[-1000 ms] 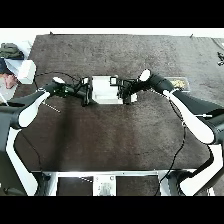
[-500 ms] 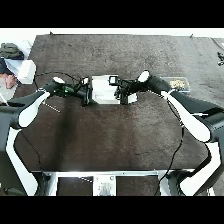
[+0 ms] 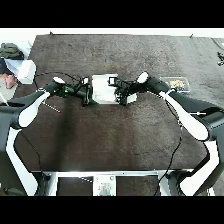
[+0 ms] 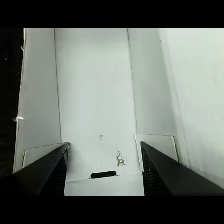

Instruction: Fold the box and place the chain.

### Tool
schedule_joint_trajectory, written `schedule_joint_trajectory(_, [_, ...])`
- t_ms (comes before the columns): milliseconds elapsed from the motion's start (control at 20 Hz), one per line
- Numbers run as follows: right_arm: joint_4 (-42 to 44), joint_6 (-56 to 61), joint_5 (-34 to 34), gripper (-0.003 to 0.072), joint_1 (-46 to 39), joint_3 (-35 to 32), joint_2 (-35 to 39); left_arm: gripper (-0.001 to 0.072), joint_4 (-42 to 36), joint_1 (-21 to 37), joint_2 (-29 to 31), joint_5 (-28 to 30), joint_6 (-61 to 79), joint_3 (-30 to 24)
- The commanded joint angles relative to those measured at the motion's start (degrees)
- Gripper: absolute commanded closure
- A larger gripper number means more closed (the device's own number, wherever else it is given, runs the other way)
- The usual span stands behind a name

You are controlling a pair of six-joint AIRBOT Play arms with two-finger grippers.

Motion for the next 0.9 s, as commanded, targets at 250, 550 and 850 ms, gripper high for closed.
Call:
schedule_joint_trajectory(250, [-0.2, 1.3, 1.0, 0.0495, -1.0, 0.0, 0.3, 0.0355, 0.0, 0.0, 0.0, 0.0, 0.0, 0.0])
schedule_joint_trajectory(550, [-9.2, 19.4, 5.2, 0.0538, -5.6, 0.0, 4.5, 0.0355, 0.0, 0.0, 0.0, 0.0, 0.0, 0.0])
schedule_joint_trajectory(850, [-9.0, 40.5, 5.2, 0.0698, -9.8, 0.0, 10.5, 0.0355, 0.0, 0.0, 0.0, 0.0, 0.0, 0.0])
